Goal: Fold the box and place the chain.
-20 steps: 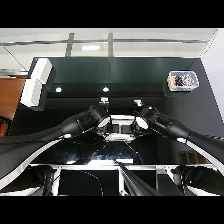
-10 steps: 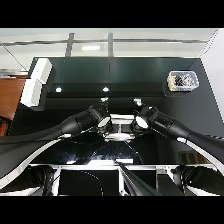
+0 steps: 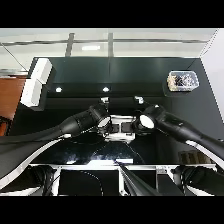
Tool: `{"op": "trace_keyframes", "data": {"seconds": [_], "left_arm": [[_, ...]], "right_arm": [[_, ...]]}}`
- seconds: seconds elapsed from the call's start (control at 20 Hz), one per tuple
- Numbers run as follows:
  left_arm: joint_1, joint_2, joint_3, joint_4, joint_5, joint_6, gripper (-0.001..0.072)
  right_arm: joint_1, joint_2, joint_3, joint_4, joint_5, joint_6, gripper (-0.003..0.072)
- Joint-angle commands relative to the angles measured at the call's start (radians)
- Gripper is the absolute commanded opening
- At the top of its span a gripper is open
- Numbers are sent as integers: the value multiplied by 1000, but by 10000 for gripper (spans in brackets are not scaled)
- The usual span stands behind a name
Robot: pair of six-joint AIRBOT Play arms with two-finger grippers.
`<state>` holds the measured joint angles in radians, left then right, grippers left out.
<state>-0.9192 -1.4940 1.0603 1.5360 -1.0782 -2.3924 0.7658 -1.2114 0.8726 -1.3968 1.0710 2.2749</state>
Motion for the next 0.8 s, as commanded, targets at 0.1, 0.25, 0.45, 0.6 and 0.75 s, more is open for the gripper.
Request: {"op": "trace_keyframes", "data": {"seconds": [0.1, 0.25, 0.45, 0.6, 0.75], "left_arm": [[0, 0, 0, -1, -2, -1, 28], [0, 0, 0, -1, -3, -1, 28], [0, 0, 0, 0, -5, -1, 28], [1, 0, 0, 0, -4, -1, 28], [1, 0, 0, 0, -5, -1, 28]], "right_arm": [[-85, 236, 1, -11, 131, -139, 400], [-203, 332, 1, -224, 139, -171, 400], [-459, 319, -2, -444, -97, -270, 400], [-660, 260, 7, -384, -340, -367, 646], [-833, 78, 111, -135, -340, -493, 645]]}}
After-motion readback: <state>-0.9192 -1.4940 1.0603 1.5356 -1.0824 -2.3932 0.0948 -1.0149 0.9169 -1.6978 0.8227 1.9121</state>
